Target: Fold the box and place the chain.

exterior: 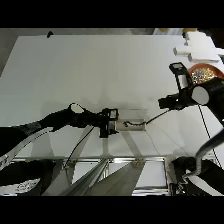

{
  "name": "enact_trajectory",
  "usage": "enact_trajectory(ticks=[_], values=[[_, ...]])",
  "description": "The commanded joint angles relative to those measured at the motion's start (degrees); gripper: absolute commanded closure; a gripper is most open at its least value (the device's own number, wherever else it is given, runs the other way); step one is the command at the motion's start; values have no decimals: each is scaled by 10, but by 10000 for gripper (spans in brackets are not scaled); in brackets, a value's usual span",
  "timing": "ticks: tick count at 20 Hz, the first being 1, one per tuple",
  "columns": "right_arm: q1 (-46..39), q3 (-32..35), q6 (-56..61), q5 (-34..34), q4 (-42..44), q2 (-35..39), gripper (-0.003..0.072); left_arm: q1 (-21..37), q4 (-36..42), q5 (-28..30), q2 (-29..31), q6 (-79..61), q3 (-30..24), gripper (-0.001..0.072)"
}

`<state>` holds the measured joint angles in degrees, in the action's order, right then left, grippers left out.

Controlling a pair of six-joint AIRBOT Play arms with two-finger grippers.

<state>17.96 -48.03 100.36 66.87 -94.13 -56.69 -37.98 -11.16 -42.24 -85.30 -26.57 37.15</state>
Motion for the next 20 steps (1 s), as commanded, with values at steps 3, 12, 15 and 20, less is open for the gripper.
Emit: enact_trajectory(ticks=[3, 12, 15, 20], values=[[-12, 32, 3, -37, -4, -88, 383, 0, 0, 0, 0, 0, 0, 490], [-12, 35, 80, -57, 1, -175, 373, 0, 0, 0, 0, 0, 0, 490], [-12, 40, 94, -77, 2, -177, 374, 0, 0, 0, 0, 0, 0, 490], [-12, 48, 107, -80, 4, -186, 396, 0, 0, 0, 0, 0, 0, 490]])
